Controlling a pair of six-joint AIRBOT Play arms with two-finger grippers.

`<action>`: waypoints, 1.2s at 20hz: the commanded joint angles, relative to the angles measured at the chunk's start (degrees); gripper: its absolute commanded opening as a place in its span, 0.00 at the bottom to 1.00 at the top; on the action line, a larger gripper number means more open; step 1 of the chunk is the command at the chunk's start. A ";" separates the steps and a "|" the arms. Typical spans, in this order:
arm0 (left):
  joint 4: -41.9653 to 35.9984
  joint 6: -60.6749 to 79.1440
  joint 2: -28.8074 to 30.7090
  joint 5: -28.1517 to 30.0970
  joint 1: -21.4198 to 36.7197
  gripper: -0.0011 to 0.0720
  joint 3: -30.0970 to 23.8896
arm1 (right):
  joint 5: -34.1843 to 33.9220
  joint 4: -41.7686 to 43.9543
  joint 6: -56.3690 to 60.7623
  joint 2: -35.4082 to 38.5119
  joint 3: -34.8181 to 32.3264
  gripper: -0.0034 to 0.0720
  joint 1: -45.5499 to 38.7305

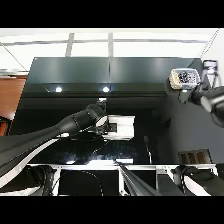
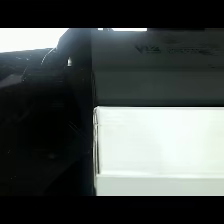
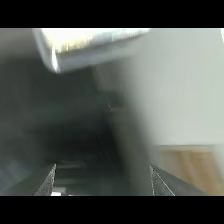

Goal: Fold the box and place the chain.

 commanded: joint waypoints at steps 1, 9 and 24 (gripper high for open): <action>0.00 0.00 0.04 0.13 0.04 0.06 0.04 | -12.72 37.48 -17.49 -15.56 12.72 1.00 -15.72; 0.00 0.00 0.04 -0.28 0.04 0.06 0.02 | 12.63 44.52 8.31 -48.24 50.97 0.99 -19.41; 0.00 0.00 0.04 -0.28 0.02 0.06 0.02 | 12.41 46.71 1.66 -53.09 51.43 0.16 -18.99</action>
